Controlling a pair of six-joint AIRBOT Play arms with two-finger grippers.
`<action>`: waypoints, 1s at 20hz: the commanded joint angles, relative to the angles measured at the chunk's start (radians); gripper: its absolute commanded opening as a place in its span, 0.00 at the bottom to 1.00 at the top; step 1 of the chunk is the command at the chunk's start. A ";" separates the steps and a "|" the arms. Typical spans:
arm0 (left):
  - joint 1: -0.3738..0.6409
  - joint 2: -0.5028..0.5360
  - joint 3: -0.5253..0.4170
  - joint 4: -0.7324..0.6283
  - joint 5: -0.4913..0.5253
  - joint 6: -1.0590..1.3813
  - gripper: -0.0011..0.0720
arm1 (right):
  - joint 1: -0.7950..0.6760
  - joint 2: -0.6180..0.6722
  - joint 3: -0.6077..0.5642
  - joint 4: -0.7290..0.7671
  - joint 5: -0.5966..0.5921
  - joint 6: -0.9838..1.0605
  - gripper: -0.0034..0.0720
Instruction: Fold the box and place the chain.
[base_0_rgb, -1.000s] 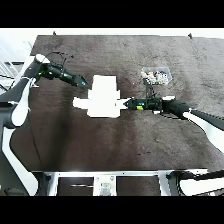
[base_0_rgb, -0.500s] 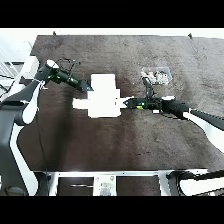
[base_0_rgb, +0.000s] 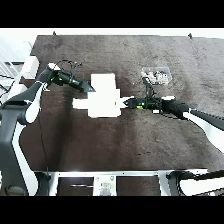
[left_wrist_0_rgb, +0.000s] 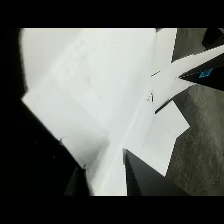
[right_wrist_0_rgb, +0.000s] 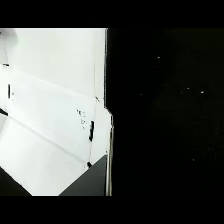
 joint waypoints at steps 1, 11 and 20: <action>0.000 -0.003 0.001 -0.008 -0.032 0.018 0.44 | 0.000 0.000 0.000 0.000 0.000 -0.001 0.05; 0.000 -0.002 0.001 -0.057 -0.103 0.294 0.03 | -0.019 0.002 0.000 0.000 0.002 -0.001 0.33; 0.000 0.142 -0.165 -0.129 -0.034 0.754 0.03 | -0.281 0.116 0.000 0.000 0.093 -0.001 0.33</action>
